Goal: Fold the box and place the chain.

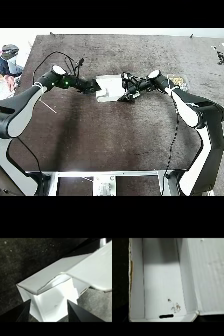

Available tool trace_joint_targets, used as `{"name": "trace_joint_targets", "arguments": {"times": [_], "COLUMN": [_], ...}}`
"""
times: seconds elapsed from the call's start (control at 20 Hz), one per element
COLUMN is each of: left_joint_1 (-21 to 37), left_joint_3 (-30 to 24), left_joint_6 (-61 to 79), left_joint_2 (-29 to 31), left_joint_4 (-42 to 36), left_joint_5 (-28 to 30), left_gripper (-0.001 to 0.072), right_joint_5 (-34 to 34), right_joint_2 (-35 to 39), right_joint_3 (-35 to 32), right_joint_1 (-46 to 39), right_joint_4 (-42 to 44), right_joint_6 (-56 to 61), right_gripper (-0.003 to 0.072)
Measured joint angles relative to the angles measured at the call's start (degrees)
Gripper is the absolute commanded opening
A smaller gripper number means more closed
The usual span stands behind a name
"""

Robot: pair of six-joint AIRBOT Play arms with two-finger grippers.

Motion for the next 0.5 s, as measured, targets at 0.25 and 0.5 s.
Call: {"name": "trace_joint_targets", "arguments": {"times": [0.25,0.5], "left_joint_1": [-2.95,-5.14], "left_joint_3": [3.37,4.48], "left_joint_6": [-11.1,-18.78], "left_joint_2": [0.0,0.0], "left_joint_4": [10.47,16.61], "left_joint_5": [-0.11,0.5], "left_gripper": [0.0487,0.0486], "right_joint_5": [0.0,-0.02], "right_joint_2": [0.0,0.0], "right_joint_3": [0.0,0.0], "right_joint_1": [0.0,0.0], "right_joint_4": [-0.02,0.0], "right_joint_6": [0.0,0.0], "right_gripper": [0.0613,0.0613]}}
